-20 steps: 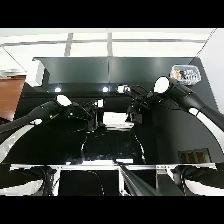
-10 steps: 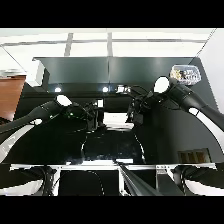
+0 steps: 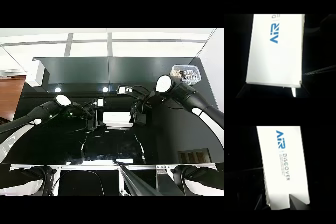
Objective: Fold the box and place the chain.
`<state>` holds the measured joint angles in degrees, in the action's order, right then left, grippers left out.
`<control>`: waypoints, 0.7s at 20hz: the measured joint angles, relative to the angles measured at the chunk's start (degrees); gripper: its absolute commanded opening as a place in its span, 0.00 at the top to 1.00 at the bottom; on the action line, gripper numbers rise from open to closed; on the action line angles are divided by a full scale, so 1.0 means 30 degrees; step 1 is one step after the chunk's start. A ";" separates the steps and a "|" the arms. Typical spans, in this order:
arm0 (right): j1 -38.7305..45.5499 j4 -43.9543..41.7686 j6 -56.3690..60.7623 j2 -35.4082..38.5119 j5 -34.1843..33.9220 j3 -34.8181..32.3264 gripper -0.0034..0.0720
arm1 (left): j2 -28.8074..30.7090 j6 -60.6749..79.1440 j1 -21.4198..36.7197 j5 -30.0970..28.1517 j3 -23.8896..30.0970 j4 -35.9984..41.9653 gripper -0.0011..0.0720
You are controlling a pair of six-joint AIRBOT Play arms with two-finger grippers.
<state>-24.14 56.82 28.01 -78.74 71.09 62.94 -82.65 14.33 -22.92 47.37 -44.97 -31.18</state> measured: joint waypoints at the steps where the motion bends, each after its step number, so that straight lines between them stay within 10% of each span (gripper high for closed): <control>1: 0.0022 -0.0131 0.0393 0.0226 -0.0080 0.0102 0.44 | 0.0000 0.0007 0.0000 0.0007 0.0000 -0.0007 0.36; 3: 0.0226 -0.0211 0.2142 0.0721 -0.0029 0.0248 0.46 | 0.0000 0.0022 0.0000 0.0058 0.0000 0.0000 0.36; 5: 0.0678 -0.0386 0.4809 0.1035 0.0393 0.0226 0.96 | 0.0000 0.0029 0.0000 0.0087 0.0000 -0.0007 0.36; 14: 0.2273 -0.8903 0.9449 0.0874 -0.0882 -0.3832 0.94 | 0.0000 0.0087 0.0000 0.0211 0.0000 -0.0007 0.36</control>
